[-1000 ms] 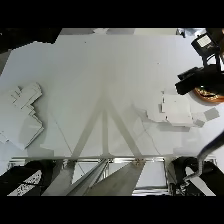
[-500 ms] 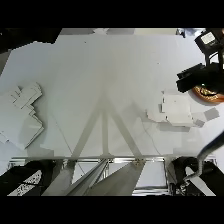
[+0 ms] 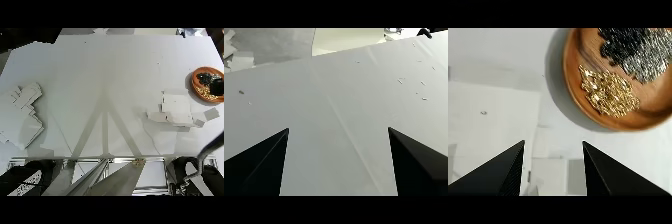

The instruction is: Fold the box and place the chain.

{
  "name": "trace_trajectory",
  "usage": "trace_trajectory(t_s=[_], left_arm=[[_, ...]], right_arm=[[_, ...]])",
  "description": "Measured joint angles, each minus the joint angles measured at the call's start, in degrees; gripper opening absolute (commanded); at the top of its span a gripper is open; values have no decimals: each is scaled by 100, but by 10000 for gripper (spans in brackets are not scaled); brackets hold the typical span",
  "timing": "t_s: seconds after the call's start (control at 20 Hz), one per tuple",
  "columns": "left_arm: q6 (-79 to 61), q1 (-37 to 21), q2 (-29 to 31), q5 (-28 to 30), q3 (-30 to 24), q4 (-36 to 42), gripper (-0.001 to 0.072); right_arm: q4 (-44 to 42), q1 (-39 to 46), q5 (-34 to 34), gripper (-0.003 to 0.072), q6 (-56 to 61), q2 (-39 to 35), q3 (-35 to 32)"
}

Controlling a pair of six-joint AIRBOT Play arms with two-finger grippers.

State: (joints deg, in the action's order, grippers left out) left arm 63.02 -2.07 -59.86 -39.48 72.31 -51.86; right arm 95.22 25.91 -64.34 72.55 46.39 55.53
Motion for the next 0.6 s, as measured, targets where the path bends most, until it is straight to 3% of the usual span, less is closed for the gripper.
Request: trace_trajectory(t_s=[0.3,0.6], left_arm=[[0,0,0,0,0,2,698],[0,0,0,0,0,0,698]], right_arm=[[-503,1641,-826,419,-391,833,11],[-750,2330,-1331,420,-855,1932,28]])
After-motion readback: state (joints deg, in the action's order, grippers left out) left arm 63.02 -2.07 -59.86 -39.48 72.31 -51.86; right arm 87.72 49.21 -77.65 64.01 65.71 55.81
